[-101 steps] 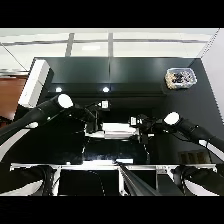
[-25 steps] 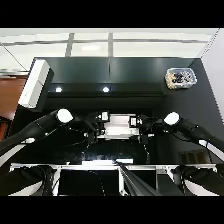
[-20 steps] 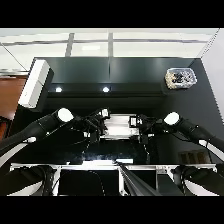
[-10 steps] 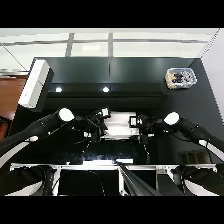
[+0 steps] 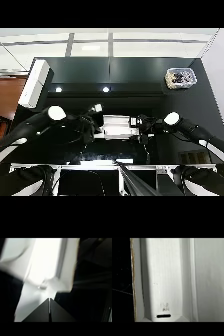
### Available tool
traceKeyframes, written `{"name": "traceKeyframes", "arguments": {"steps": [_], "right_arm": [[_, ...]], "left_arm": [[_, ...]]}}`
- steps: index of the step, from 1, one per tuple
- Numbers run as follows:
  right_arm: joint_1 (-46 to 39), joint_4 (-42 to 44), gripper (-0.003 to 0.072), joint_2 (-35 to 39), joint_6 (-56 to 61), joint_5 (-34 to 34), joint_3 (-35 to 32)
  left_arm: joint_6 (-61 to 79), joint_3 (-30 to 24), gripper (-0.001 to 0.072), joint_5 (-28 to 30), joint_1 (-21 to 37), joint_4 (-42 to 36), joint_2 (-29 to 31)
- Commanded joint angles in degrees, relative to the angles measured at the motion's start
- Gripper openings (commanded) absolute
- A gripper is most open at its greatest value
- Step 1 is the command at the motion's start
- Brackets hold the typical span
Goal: Fold the box and place the chain.
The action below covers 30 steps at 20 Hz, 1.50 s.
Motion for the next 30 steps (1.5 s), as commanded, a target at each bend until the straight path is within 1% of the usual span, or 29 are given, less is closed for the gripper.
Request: {"name": "traceKeyframes", "arguments": {"steps": [1,2,3,4,6,7,8,9,11,14,16,18,20,22,24,28,29,30], "right_arm": [[0.1,0.0,0.0192,0.0,0.0,0.0,0.0],[0.1,0.0,0.0192,0.0,0.0,0.0,0.0],[0.1,0.0,0.0192,0.0,0.0,0.0,0.0],[0.1,0.0,0.0192,0.0,0.0,0.0,0.0],[0.1,0.0,0.0192,0.0,0.0,0.0,0.0],[0.1,0.0,0.0192,0.0,0.0,0.0,0.0],[0.1,0.0,0.0192,0.0,0.0,0.0,0.0],[0.1,0.0,0.0192,0.0,0.0,0.0,0.0],[0.1,0.0,0.0192,0.0,0.0,0.0,0.0],[0.1,0.0,0.0192,0.0,0.0,0.0,0.0],[0.1,0.0,0.0192,0.0,0.0,0.0,0.0],[0.1,0.0,0.0192,0.0,0.0,0.0,0.0],[0.1,0.0,0.0192,0.0,0.0,0.0,0.0],[0.1,0.0,0.0191,0.0,0.0,0.0,0.0],[0.1,0.0,0.0192,0.0,0.0,0.0,0.0],[0.1,0.0,0.0192,0.0,0.0,0.0,0.0],[0.1,0.0,0.0191,0.0,0.0,0.0,0.0],[0.1,0.0,0.0192,0.0,0.0,0.0,0.0]], "left_arm": [[-27.8,0.0,0.0028,-6.2,8.8,18.6,7.7],[-34.4,0.0,0.0029,-7.8,12.9,21.8,9.2],[-39.9,0.0,0.0030,-9.6,17.8,22.5,9.9],[-44.2,-0.1,0.0030,-11.2,22.4,21.2,9.7],[-54.0,-1.7,0.0030,-12.3,31.0,15.0,8.3],[-54.5,-3.2,0.0030,-13.0,34.4,9.2,7.2],[-53.5,-4.8,0.0029,-13.9,36.7,3.6,5.9],[-53.0,-6.1,0.0029,-14.4,37.6,0.7,4.4],[-52.9,-8.3,0.0028,-13.6,36.1,0.4,0.8],[-51.2,-10.0,0.0028,-11.2,29.9,-2.4,-4.5],[-46.4,-10.0,0.0028,-9.1,24.8,-9.7,-7.6],[-42.6,-9.9,0.0028,-6.5,20.9,-16.4,-10.4],[-38.7,-9.1,0.0028,-6.5,18.3,-20.2,-13.4],[-35.7,-7.8,0.0028,-8.0,17.1,-21.2,-14.9],[-35.2,-6.8,0.0028,-8.5,17.0,-21.2,-15.0],[-32.0,-4.0,0.0033,-11.6,17.0,-21.2,-15.0],[-31.2,-3.4,0.0056,-12.1,17.0,-21.2,-15.0],[-31.1,-2.9,0.0183,-12.4,17.0,-21.1,-15.0]]}}
